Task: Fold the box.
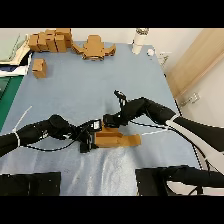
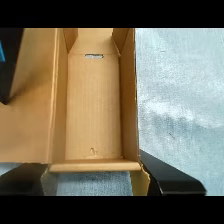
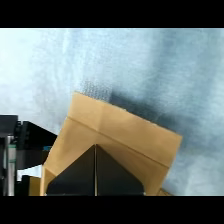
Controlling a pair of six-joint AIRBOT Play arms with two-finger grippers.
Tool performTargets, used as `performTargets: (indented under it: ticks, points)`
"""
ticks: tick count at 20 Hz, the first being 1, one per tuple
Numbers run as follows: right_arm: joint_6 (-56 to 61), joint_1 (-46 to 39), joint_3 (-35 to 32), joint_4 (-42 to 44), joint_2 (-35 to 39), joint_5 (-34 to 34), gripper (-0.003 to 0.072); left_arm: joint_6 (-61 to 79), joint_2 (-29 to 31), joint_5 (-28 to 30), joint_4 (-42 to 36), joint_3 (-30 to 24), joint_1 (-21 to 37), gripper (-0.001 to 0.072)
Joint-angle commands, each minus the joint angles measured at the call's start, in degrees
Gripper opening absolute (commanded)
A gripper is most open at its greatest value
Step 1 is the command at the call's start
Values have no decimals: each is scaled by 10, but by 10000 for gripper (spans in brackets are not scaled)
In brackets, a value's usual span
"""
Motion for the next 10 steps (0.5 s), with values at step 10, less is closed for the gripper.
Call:
performTargets:
  ticks: [10]
  points:
    - [-61,2,33,-38,0,11,3,2,0,-1,0,1,0,519]
